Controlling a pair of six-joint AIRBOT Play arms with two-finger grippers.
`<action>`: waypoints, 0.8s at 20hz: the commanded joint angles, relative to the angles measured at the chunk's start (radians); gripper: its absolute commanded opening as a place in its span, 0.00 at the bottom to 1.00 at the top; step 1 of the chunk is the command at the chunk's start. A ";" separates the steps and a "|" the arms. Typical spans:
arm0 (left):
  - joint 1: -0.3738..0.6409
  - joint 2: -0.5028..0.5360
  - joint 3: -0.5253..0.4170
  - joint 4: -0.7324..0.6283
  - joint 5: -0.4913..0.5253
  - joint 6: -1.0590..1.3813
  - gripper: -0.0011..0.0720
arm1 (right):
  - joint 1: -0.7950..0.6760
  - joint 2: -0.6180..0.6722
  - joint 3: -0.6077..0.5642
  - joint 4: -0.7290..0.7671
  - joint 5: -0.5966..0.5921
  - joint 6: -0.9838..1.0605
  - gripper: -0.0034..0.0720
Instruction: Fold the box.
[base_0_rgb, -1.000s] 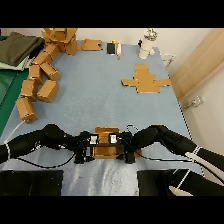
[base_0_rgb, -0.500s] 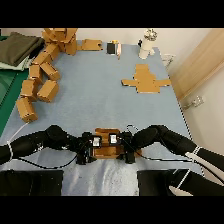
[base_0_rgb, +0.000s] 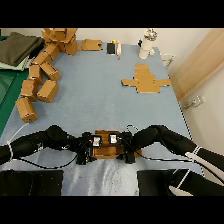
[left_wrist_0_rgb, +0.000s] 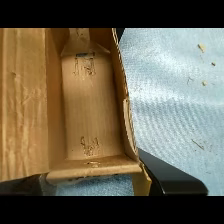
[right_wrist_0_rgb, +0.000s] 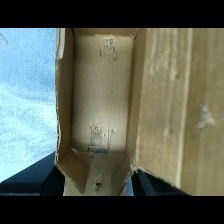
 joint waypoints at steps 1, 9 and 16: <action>0.000 -0.001 0.001 -0.001 0.002 -0.002 0.85 | 0.001 0.000 0.000 0.000 0.000 0.000 0.71; 0.000 -0.001 0.001 -0.001 0.003 -0.002 0.85 | 0.001 0.000 0.000 0.000 0.000 0.000 0.71; 0.000 -0.001 0.001 -0.001 0.002 -0.002 0.85 | 0.002 0.000 0.008 0.020 -0.006 0.002 0.83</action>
